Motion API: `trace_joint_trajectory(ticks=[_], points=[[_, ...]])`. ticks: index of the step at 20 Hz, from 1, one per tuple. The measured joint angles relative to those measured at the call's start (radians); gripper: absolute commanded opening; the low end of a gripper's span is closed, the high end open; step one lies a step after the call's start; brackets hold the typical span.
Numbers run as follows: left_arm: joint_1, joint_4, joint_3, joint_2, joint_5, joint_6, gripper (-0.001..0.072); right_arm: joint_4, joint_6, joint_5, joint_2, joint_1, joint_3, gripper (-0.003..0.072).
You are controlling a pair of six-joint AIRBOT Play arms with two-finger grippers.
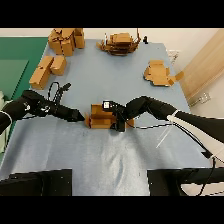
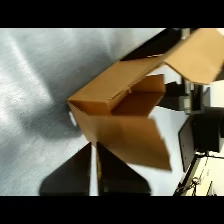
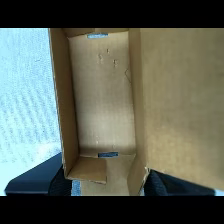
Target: Fold the box.
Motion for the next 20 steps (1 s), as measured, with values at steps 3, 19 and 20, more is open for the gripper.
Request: trace_joint_trajectory(ticks=[3,19,20], points=[[-0.004,-0.033,0.0,0.003,-0.017,0.029,0.0198,0.0,0.0,0.0,0.0,0.0,0.0,0.037],[-0.144,-0.006,0.008,0.003,0.137,-0.068,0.0428,-0.001,0.0,-0.001,0.0,0.0,0.0,0.037],[-0.158,0.013,0.015,0.003,0.147,-0.104,0.0428,-0.001,0.0,-0.001,0.0,0.0,0.0,0.037]])
